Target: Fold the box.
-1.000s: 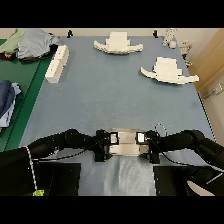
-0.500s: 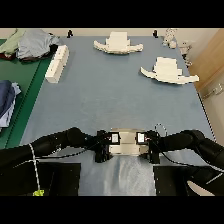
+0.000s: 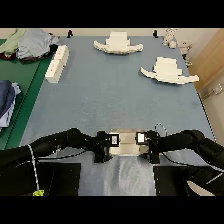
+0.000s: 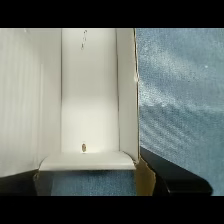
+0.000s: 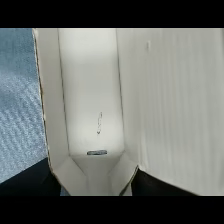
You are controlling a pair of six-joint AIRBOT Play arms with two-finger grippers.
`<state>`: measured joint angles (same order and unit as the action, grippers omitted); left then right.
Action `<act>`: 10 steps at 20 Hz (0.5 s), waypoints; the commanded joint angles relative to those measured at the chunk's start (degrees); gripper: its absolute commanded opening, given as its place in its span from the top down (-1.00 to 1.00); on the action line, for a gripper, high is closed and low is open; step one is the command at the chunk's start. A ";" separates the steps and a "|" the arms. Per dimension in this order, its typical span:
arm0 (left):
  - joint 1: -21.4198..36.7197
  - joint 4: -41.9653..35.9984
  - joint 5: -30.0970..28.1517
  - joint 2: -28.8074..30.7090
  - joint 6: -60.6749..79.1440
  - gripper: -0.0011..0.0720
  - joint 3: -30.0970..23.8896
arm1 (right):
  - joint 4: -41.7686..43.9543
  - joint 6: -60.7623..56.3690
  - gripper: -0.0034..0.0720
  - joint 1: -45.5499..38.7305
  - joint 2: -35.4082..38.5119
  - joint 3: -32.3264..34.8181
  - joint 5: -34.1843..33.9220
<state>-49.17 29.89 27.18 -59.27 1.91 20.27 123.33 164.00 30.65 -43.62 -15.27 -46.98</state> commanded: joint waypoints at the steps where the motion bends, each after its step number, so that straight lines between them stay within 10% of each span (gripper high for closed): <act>1: -0.02 0.11 -0.92 0.04 0.17 -0.84 -0.02 | 0.02 -0.02 -0.51 0.04 0.02 -0.02 0.00; 3: -0.02 0.13 -0.92 0.02 0.22 -0.41 -0.02 | 0.02 -0.02 -0.51 0.04 0.02 -0.02 0.00; 10: -0.04 0.13 -0.94 0.04 0.22 -0.42 0.09 | 0.02 -0.02 -0.51 0.04 0.02 -0.02 0.00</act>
<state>-49.17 29.98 26.44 -59.24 2.09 20.27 123.35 164.00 30.65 -43.62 -15.27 -46.98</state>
